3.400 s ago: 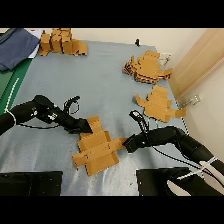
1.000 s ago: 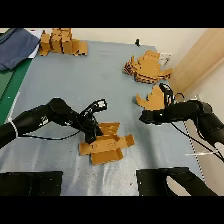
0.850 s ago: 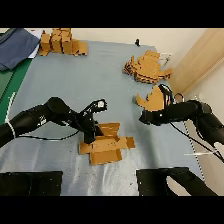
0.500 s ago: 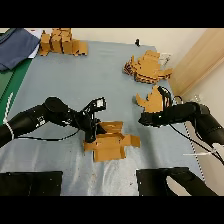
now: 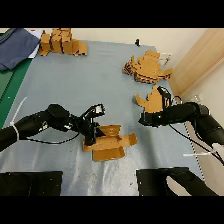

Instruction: Fold the box.

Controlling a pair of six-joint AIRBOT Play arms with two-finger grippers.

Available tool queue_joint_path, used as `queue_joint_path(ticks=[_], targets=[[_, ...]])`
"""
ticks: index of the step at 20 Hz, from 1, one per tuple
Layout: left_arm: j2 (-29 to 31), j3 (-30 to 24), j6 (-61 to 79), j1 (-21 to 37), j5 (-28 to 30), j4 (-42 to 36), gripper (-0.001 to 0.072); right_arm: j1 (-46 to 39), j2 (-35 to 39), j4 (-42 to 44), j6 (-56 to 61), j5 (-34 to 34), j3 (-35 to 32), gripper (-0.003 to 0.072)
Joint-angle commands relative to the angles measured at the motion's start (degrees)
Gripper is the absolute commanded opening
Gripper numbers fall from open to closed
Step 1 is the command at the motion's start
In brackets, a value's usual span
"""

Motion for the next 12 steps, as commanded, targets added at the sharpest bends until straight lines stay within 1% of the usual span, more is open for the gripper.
queue_joint_path(ticks=[1,6,10,12], targets=[[-2.2,-0.2,0.7,0.1,-0.2,-0.2,0.0013,0.1,0.0,0.3,0.0,0.0,0.0,0.0263],[-2.2,1.0,1.1,0.0,-3.1,-0.1,0.0013,0.1,0.0,0.3,0.0,0.0,0.0,0.0263],[-2.2,1.7,1.2,0.2,-3.1,0.7,0.0013,0.1,0.0,0.3,0.0,0.0,0.0,0.0263],[-2.2,2.2,1.2,0.2,-4.1,0.8,0.0013,0.1,0.0,0.2,0.0,0.2,0.0,0.0262]])
